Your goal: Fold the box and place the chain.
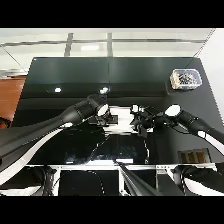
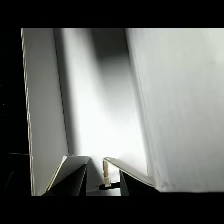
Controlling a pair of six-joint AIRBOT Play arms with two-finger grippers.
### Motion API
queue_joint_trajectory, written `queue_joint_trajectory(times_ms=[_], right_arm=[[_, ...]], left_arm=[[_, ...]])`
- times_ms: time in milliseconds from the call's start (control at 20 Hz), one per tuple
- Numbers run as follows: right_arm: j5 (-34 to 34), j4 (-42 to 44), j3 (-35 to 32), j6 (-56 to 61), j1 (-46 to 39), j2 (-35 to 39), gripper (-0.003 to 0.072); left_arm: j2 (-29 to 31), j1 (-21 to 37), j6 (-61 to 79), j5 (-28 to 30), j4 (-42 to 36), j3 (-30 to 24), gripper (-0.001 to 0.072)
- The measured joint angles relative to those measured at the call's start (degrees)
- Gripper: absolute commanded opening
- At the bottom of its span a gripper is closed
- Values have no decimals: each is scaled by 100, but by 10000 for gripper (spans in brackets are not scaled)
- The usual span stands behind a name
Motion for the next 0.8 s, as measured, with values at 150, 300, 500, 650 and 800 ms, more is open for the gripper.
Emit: queue_joint_trajectory(times_ms=[150,300,500,650,800], right_arm=[[-4,37,0,-2,0,-44,228],[0,76,0,-4,0,-59,348],[28,164,0,-4,0,-66,377],[44,203,0,-15,0,-66,225],[162,227,0,-2,0,-66,14]], left_arm=[[0,0,-2,0,0,0,28],[0,0,-7,-2,-2,0,28],[0,0,-7,17,-13,0,28],[0,0,-4,-4,-4,0,28],[0,0,-4,28,-11,0,29]])
